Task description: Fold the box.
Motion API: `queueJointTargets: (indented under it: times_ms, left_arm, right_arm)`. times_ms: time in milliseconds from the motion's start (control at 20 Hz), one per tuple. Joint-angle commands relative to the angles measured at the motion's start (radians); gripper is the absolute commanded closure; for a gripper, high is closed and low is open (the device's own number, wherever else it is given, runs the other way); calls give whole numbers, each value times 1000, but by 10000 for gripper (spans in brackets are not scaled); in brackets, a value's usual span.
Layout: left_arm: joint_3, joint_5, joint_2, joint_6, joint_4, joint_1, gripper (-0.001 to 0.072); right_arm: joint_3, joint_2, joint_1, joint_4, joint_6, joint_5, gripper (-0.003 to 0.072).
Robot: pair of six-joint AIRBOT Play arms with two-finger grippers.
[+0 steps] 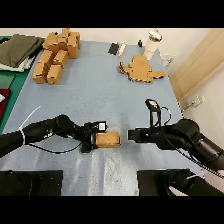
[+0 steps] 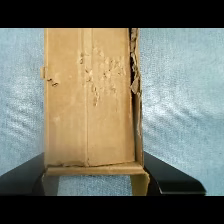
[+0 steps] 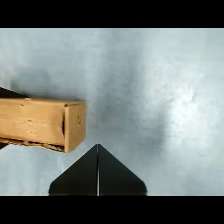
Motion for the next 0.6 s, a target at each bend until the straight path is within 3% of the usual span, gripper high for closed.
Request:
queueJointTargets:
  times_ms: [0, 300, 550]
  left_arm:
    - [1, 2, 0, 0, -21, 0, 388]
    - [10, 2, 1, -5, -48, 1, 389]
    - [53, 30, 2, -151, -42, 43, 388]
  right_arm:
    - [12, -83, -13, 40, 2, -46, 684]
    - [12, -129, -14, 55, 39, 12, 684]
    - [12, -132, -14, 35, 82, 46, 684]
